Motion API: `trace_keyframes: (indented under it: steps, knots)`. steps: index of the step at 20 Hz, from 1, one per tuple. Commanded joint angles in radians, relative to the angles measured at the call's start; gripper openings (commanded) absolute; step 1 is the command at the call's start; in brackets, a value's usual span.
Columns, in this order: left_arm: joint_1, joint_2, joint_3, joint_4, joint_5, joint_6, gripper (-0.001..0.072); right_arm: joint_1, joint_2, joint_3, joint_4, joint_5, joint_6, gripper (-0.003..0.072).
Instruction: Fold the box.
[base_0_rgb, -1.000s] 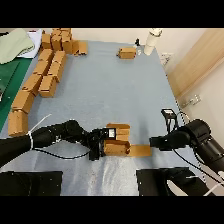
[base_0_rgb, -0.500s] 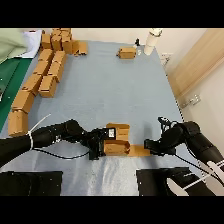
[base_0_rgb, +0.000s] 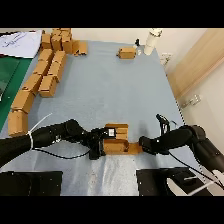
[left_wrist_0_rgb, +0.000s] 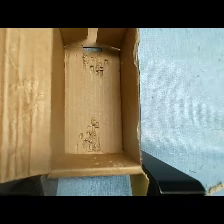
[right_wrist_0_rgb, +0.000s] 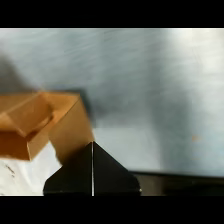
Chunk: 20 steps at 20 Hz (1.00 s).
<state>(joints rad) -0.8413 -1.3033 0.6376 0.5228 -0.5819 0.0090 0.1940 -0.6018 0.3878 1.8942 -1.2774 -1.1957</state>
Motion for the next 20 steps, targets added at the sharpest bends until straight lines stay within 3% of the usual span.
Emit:
trace_keyframes:
  steps: [1,8,13,17,20]
  knots:
    - [0.006,0.000,0.001,0.016,-0.002,-0.002,0.0512,-0.001,0.038,-0.001,-0.001,-0.039,-0.001,0.0002]
    - [0.038,0.003,0.001,0.015,-0.005,-0.011,0.0513,-0.001,-0.083,-0.003,-0.091,0.089,-0.002,0.0002]
    - [0.038,0.010,0.001,0.016,-0.018,-0.025,0.0512,-0.001,-0.203,0.002,-0.032,0.238,-0.071,0.0002]
    - [0.039,0.013,0.001,0.077,-0.021,-0.024,0.0513,-0.003,-0.156,0.020,-0.152,0.161,-0.045,0.0001]
    - [0.039,0.016,0.001,0.087,-0.010,0.010,0.0512,-0.051,-0.137,0.020,-0.121,0.170,-0.044,0.0002]
